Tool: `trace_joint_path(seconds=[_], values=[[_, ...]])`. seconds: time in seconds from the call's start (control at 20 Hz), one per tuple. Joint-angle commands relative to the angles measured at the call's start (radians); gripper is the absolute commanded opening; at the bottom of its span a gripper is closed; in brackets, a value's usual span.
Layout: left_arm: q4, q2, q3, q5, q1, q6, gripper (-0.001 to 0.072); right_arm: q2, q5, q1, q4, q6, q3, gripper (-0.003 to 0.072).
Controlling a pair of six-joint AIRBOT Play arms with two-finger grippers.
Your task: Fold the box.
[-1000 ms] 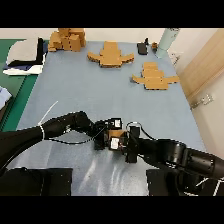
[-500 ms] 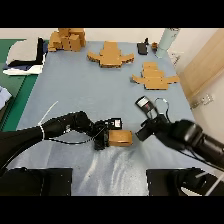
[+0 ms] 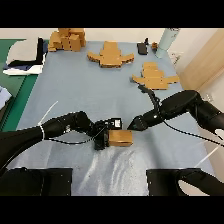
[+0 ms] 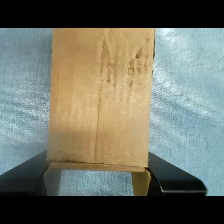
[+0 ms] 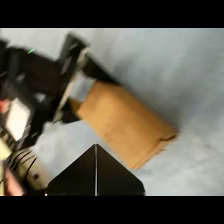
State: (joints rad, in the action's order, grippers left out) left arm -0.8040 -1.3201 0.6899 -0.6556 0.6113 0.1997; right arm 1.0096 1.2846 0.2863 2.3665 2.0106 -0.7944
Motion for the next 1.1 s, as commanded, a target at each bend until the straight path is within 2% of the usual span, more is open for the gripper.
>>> trace_joint_path(seconds=[0.0,0.25,0.35,0.5,0.7,1.05], values=[[0.000,0.000,0.001,0.000,0.000,0.000,0.0427,0.018,0.178,-0.018,0.182,0.148,0.043,0.0004],[0.000,0.000,0.001,0.000,0.000,0.000,0.0427,0.007,0.231,-0.019,0.288,0.280,0.195,0.0003],[0.000,0.000,0.001,0.000,0.000,0.000,0.0427,0.007,0.167,-0.019,0.316,0.295,0.238,0.0003],[0.000,0.000,0.001,0.000,0.000,0.000,0.0427,0.008,-0.006,-0.019,0.326,0.289,0.268,0.0004],[0.000,0.000,0.001,0.000,0.000,0.000,0.0427,0.013,-0.121,-0.019,0.323,0.216,0.269,0.0004],[0.000,0.000,0.001,0.000,0.000,0.000,0.0427,0.013,-0.147,-0.016,0.307,0.170,0.306,0.0005]])
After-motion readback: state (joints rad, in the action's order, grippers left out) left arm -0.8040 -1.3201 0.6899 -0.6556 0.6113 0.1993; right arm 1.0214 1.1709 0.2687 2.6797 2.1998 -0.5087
